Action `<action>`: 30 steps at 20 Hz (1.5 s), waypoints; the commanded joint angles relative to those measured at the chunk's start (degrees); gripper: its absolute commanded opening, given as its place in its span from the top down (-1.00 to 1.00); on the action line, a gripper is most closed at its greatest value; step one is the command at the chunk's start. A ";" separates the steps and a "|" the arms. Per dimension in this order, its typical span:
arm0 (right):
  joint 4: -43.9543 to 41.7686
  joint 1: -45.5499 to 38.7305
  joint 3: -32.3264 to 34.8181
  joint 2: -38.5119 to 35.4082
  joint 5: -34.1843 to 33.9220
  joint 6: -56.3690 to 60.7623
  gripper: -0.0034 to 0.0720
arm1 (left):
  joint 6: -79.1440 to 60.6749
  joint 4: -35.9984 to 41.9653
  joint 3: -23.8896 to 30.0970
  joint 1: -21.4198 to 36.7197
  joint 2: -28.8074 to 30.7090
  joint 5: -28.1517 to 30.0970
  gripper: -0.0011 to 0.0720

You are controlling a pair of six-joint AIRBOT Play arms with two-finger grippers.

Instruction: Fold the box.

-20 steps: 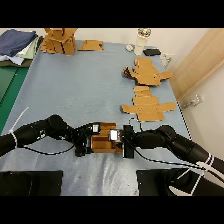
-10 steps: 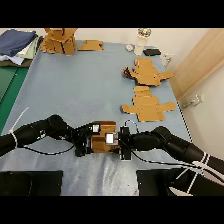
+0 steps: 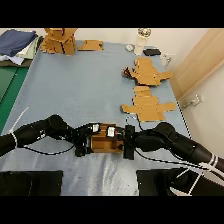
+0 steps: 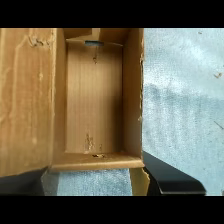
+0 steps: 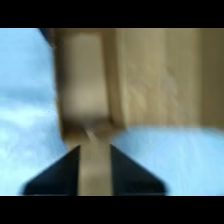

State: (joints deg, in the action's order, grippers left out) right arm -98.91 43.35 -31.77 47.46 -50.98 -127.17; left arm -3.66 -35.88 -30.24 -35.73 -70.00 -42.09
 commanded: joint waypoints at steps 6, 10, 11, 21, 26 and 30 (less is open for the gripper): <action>21.68 -15.21 -1.40 -5.51 -19.65 53.13 0.90 | -0.17 -0.07 0.04 0.00 -0.02 0.00 -0.11; 0.11 -22.12 6.01 -3.48 -8.72 48.41 0.91 | -0.17 -0.07 0.04 0.00 -0.02 0.02 -0.11; -5.25 -21.92 7.67 -2.60 -5.38 46.73 0.91 | -0.17 -0.07 0.04 0.00 -0.02 0.02 -0.11; -16.04 -14.67 9.64 0.68 3.06 43.12 0.91 | -0.17 -0.04 0.04 0.00 -0.02 0.02 -0.11; -19.08 -14.67 9.38 -0.13 2.71 42.56 0.91 | -0.17 -0.07 0.04 0.00 -0.02 0.00 -0.11; -20.68 -14.67 6.10 -4.61 -0.33 42.27 0.29 | -0.17 -0.07 0.04 0.00 -0.02 0.02 -0.11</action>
